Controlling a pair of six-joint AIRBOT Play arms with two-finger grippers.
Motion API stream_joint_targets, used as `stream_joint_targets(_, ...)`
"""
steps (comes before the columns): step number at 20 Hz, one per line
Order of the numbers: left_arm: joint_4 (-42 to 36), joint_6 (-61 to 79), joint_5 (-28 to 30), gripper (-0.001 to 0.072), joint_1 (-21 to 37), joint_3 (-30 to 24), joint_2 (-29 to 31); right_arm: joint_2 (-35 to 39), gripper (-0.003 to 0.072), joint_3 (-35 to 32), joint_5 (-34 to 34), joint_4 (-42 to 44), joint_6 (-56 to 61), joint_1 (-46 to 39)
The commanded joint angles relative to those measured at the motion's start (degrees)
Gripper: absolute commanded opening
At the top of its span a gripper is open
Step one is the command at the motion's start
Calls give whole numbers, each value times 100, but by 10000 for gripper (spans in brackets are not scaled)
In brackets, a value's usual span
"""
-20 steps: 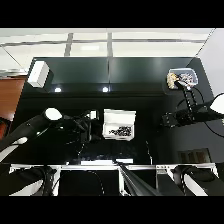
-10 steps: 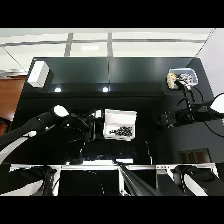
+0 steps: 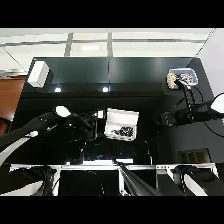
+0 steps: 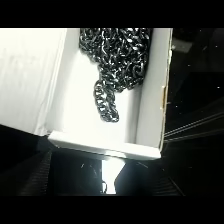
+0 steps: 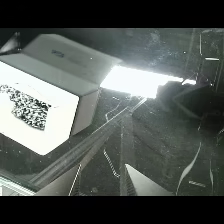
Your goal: Fold the box and place the chain.
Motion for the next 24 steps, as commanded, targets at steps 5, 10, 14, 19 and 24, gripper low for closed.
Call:
stream_joint_targets(5, -9, 66, -9, 712, -22, 44, -2, 4, 335, -2, -149, 7, 0, -4)
stream_joint_targets(10, -96, 404, 243, 712, -184, 63, -4, 4, 335, -2, -129, 9, -2, -4)
stream_joint_targets(14, -94, 470, -164, 710, -197, 63, -4, 4, 335, -2, -149, 7, -2, -4)
stream_joint_targets(19, -92, 466, -363, 709, -197, 61, -4, 4, 334, -2, -162, 7, -2, -4)
stream_joint_targets(24, -96, 459, -140, 441, -219, 63, -4, 4, 335, -2, -402, 33, -4, -2)
